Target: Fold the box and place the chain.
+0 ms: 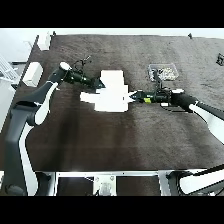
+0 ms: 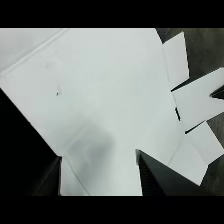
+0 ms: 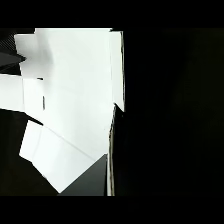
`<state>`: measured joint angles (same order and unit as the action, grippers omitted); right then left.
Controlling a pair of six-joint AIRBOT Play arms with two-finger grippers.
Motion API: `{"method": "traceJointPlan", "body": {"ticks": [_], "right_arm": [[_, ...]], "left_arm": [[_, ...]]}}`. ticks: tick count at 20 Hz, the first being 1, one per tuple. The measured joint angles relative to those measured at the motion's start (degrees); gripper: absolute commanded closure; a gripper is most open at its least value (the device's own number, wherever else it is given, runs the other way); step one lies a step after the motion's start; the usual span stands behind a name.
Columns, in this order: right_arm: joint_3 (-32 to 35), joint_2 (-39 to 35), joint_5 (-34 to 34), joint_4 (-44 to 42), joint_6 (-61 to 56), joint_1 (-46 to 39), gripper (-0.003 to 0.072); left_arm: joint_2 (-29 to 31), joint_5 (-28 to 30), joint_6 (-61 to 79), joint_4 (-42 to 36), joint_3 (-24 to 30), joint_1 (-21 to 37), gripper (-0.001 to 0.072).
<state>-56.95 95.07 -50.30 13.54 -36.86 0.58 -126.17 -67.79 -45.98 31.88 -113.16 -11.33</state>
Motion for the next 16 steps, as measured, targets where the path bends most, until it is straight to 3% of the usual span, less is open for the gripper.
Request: {"method": "traceJointPlan", "body": {"ticks": [2,9,11,15,16], "right_arm": [[0.0,0.0,0.0,0.0,0.1,0.0,0.0676],[0.0,0.0,0.0,0.0,0.8,0.0,0.0676],[0.0,0.0,0.0,0.0,0.9,0.0,0.0676],[0.0,0.0,-0.1,-0.1,0.9,0.0,0.0676],[0.0,0.0,-0.1,-0.1,0.9,0.0,0.0676]], "left_arm": [[0.0,0.0,0.3,0.2,0.0,-0.1,0.0249],[-0.1,-1.8,1.2,0.6,0.0,-0.2,0.0251],[-0.1,-2.4,1.3,0.3,0.0,0.3,0.0360],[-0.1,-3.4,1.8,-1.8,0.0,1.4,0.0372],[-0.1,-3.6,2.1,-2.4,0.0,1.6,0.0483]]}}
